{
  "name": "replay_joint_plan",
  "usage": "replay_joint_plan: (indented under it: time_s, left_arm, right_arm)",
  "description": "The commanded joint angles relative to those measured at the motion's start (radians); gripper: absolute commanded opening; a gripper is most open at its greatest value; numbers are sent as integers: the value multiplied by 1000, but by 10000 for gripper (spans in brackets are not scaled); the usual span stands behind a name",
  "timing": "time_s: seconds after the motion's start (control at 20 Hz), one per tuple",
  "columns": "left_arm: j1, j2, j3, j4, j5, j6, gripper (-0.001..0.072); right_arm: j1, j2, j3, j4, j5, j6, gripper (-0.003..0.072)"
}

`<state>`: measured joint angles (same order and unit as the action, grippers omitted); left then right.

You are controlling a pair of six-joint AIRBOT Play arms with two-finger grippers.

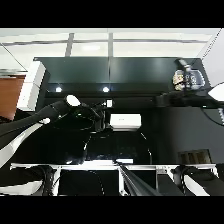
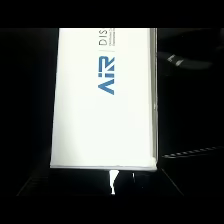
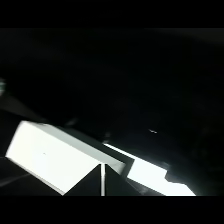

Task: Fold the box and place the chain.

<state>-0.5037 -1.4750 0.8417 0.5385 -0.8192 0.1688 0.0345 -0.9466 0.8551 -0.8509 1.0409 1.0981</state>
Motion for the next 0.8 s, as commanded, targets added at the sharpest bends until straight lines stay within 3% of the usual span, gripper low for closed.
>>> replay_joint_plan:
  time_s: [0.0, 0.25, 0.6, 0.75]
  left_arm:
    - [1, 71, 1, 84, -1, -60, 717]
    - [-40, 162, 51, 93, -15, -162, 712]
    - [-154, -48, 306, 109, 3, -399, 693]
    - [-152, -106, 341, 113, -58, -442, 693]
  right_arm:
    - [-107, 70, 17, -206, 87, 77, 30]
    - [-127, 69, -6, -212, 25, 87, 30]
    - [-127, 69, -14, -204, -20, 104, 30]
    - [-127, 69, -14, -204, -28, 104, 29]
